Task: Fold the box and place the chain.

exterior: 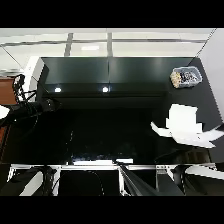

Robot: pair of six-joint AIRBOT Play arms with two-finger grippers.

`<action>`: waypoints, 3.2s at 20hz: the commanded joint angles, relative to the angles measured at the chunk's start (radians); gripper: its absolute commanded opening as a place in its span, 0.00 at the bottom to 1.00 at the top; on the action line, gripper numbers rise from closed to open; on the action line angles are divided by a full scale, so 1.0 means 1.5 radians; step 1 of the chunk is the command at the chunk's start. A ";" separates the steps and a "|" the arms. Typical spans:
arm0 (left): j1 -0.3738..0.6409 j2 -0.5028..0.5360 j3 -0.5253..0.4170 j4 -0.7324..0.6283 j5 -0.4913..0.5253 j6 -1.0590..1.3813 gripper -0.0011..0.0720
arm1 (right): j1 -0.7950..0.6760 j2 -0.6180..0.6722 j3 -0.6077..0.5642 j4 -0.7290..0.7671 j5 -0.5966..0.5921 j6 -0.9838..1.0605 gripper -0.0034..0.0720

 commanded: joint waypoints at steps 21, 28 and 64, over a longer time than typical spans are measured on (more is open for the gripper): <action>-0.164 -0.138 0.032 -0.148 -0.038 0.046 0.98 | 0.794 0.257 -0.515 0.791 -0.543 -0.315 0.06; -0.164 -0.402 0.144 -0.307 -0.258 0.103 0.98 | 0.799 0.257 -0.515 0.792 -0.545 -0.314 0.06; -0.333 -0.238 0.122 -0.170 -0.141 0.720 0.05 | 0.626 0.276 -0.229 0.151 -0.182 -0.260 0.88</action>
